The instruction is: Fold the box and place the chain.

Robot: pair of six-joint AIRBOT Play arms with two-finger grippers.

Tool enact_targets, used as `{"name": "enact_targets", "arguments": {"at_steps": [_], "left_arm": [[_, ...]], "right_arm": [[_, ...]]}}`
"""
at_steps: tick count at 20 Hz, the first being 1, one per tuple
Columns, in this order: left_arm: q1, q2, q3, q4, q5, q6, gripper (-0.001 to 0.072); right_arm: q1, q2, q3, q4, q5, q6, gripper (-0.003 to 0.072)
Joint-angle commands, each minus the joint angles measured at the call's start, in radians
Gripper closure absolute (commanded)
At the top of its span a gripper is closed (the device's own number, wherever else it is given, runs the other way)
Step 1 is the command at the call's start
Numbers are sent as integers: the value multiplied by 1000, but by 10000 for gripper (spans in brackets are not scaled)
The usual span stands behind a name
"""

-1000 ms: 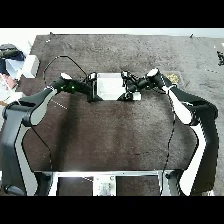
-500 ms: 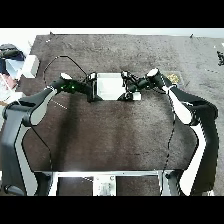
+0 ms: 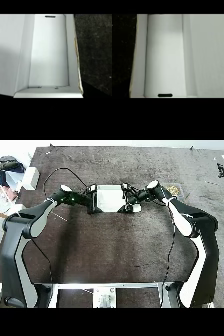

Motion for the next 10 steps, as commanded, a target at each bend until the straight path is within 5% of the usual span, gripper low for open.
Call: {"name": "enact_targets", "arguments": {"at_steps": [1,10], "left_arm": [[1,0,0,10,-10,-4,306],[1,0,0,10,-13,-4,306]], "right_arm": [[-5,11,0,-21,16,35,-31],[-62,93,0,-166,84,91,-31]]}}
